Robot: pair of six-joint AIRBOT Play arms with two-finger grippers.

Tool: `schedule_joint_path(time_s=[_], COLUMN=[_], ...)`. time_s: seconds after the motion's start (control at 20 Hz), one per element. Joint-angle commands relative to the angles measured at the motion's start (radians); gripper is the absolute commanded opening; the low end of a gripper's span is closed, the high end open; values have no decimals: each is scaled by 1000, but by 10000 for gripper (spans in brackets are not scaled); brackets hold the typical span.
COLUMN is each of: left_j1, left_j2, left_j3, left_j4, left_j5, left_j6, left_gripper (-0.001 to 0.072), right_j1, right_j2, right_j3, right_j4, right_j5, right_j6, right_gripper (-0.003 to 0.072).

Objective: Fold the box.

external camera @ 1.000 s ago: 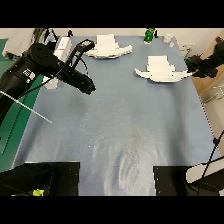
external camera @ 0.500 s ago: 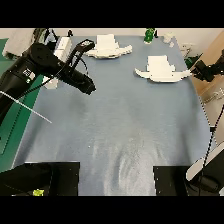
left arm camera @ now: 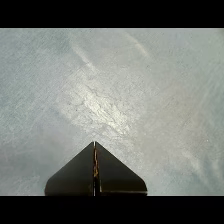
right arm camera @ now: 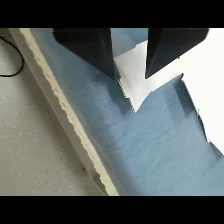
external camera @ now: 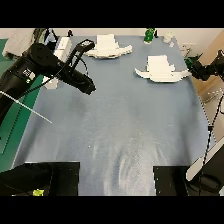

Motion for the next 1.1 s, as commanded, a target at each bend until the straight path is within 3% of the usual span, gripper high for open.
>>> schedule_joint_path(time_s=[0.0,0.05,0.1,0.25,0.5,0.65,0.8,1.05], left_j1=[0,0,0,0,0,0,0,0], left_j2=[0,0,0,0,0,0,0,0], left_j3=[0,0,0,0,0,0,0,0], left_j4=[0,0,0,0,0,0,0,0], left_j5=[0,0,0,0,0,0,0,0], left_j6=[0,0,0,0,0,0,0,0], left_gripper=[14,14,14,14,14,14,14,14], right_j1=[2,2,2,2,8,40,87,164], right_j2=[1,4,6,15,39,102,196,425], right_j3=[3,3,3,3,2,-64,-197,-554], right_j4=[98,97,99,113,256,286,282,211], right_j5=[-78,-105,-134,-208,-366,-396,-411,-454], right_j6=[-84,-94,-113,-152,-203,-183,-157,-134], right_gripper=[282,220,206,7,4,2,2,2])
